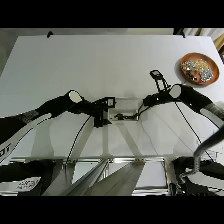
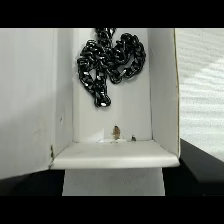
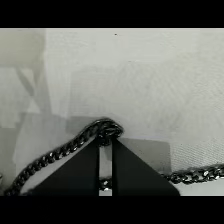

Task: Fold the box and place the chain.

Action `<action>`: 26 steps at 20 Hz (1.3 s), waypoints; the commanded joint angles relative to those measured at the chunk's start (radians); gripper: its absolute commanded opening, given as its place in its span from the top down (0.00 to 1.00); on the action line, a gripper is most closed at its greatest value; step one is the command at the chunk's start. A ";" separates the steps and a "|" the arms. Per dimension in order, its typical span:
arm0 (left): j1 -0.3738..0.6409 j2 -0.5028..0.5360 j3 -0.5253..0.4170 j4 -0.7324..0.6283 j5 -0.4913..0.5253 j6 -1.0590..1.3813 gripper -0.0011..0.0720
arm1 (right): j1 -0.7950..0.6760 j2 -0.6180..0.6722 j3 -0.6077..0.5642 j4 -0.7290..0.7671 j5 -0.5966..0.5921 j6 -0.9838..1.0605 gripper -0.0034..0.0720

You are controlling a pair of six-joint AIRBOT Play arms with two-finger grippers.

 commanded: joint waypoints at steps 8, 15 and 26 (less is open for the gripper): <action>0.000 0.000 0.000 0.000 0.000 0.000 0.97 | 0.001 0.057 -0.001 0.000 0.013 -0.015 0.93; 0.000 0.000 0.000 0.000 0.000 0.000 0.97 | 0.001 0.318 -0.001 -0.018 0.105 -0.039 0.93; 0.000 0.000 0.000 0.000 -0.003 0.000 0.97 | 0.124 0.065 -0.001 -0.193 0.029 -0.051 0.58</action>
